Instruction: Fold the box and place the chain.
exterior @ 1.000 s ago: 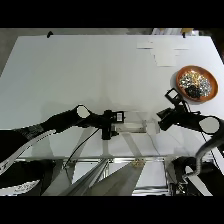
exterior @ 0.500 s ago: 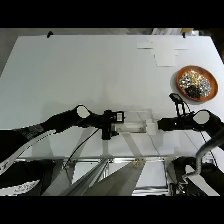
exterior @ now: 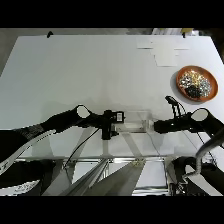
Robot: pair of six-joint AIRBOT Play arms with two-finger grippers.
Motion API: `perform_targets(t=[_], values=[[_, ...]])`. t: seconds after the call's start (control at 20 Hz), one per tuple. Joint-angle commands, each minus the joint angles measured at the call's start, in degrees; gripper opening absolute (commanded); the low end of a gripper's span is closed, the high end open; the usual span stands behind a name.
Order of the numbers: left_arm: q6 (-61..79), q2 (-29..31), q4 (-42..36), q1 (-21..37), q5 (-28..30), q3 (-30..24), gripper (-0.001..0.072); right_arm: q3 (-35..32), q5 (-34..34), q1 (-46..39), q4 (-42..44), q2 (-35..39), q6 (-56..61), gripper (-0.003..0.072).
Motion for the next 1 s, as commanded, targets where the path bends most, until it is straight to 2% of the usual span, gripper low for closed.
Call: perform_targets(t=[0.0, 0.1, 0.2, 0.25, 0.95], values=[[0.0, 0.0, 0.0, 0.0, 0.0, 0.0, 0.0209, 0.0, 1.6, 0.0, 5.0, 1.5, -2.8, 0.0029], [0.0, 0.0, 0.0, 0.0, 0.0, 0.0, 0.0209, 0.0, 2.1, 0.0, 7.0, 2.9, -2.9, 0.012], [0.0, 0.0, 0.0, 0.0, 0.0, 0.0, 0.0209, 0.0, 2.5, 0.0, 7.3, 4.2, -2.9, 0.0143], [0.0, 0.0, 0.0, 0.0, 0.0, 0.0, 0.0209, 0.0, 2.8, 0.0, 7.7, 4.7, -2.9, 0.0189], [0.0, 0.0, 0.0, 0.0, 0.0, 0.0, 0.0209, 0.0, 6.6, 0.2, 8.4, 9.1, -2.8, 0.0198]])
